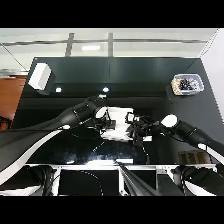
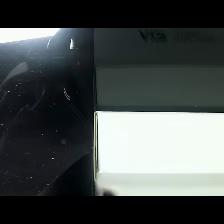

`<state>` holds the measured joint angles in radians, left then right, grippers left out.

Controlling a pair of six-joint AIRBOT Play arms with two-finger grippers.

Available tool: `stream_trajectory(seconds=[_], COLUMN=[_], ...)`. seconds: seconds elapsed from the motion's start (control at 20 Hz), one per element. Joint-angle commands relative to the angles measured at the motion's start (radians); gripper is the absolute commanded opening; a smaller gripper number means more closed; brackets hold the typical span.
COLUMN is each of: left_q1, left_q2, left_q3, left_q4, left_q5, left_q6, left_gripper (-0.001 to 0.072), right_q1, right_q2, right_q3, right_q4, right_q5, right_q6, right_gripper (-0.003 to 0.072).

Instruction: Fold the box and place the chain.

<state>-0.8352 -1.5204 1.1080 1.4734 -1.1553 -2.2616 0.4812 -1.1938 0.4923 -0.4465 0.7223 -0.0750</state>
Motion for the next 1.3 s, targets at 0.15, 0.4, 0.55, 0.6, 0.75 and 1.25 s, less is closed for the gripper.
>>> stream_trajectory(seconds=[0.15,0.4,0.55,0.6,0.75,1.25], left_q1=[0.0,0.0,0.001,0.001,0.002,0.002], left_q2=[0.0,0.0,0.0,0.0,0.0,0.0], left_q3=[0.001,0.001,0.001,0.001,0.001,0.001], left_q4=[0.002,0.002,-0.019,-0.02,-0.02,-0.02], left_q5=[-0.002,-0.001,-0.014,-0.022,-0.027,-0.019], left_q6=[0.001,0.002,0.003,0.003,0.002,0.002], left_gripper=[0.0027,0.0028,0.0028,0.0028,0.0028,0.0028], right_q1=[0.005,-0.007,-0.106,-0.164,-0.393,-0.646], right_q2=[-0.004,0.024,0.132,0.176,0.275,0.11], right_q3=[-0.001,0.0,0.035,0.066,0.11,-0.04], right_q4=[0.001,-0.018,-0.235,-0.332,-0.492,-0.417], right_q5=[-0.016,-0.019,0.094,0.18,0.353,0.496], right_q6=[0.001,0.068,0.374,0.507,0.866,1.387], right_gripper=[0.0237,0.0019,0.0019,0.0019,0.0018,0.0019])
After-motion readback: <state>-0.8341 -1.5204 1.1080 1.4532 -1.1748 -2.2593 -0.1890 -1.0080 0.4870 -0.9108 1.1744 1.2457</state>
